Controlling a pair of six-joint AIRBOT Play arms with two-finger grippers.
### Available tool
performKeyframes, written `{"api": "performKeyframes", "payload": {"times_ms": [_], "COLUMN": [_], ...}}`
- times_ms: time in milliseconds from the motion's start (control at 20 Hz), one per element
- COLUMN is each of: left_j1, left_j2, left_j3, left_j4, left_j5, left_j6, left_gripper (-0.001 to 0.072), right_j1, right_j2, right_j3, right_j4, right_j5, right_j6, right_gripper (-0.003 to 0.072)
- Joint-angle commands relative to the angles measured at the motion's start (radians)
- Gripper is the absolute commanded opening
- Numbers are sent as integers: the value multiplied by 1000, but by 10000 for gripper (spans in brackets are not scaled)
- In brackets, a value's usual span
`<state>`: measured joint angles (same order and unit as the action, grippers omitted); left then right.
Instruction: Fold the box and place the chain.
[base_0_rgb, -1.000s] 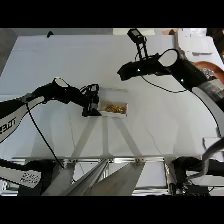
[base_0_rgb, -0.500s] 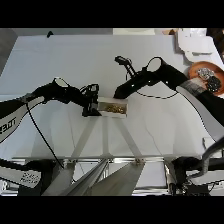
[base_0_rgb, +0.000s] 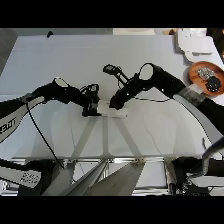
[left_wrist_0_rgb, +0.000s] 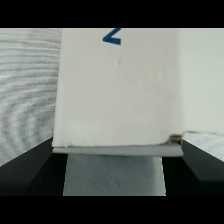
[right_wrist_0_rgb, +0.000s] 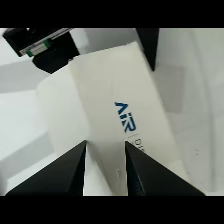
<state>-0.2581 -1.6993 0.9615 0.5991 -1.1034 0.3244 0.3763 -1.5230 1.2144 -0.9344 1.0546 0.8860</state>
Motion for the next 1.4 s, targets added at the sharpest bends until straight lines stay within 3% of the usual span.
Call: {"api": "performKeyframes", "payload": {"times_ms": [0, 200, 750, 1150, 1350], "left_j1": [1, 1, 1, 1, 1], "left_j2": [1, 1, 1, 1, 1], "left_j3": [1, 1, 1, 1, 1], "left_j4": [0, 0, 0, 0, 0], "left_j5": [0, 0, 0, 0, 0], "left_j6": [0, 0, 0, 0, 0], "left_gripper": [261, 261, 261, 261, 261], "right_j1": [46, 92, 181, 185, 184], "right_j2": [74, 146, 184, 253, 255], "right_j3": [-74, -121, -229, -246, -325], "right_j4": [-114, -168, -201, -212, -221], "right_j5": [-151, -261, -394, -419, -475], "right_j6": [-2, -13, -127, -128, -128], "right_gripper": [280, 281, 300, 300, 300]}}
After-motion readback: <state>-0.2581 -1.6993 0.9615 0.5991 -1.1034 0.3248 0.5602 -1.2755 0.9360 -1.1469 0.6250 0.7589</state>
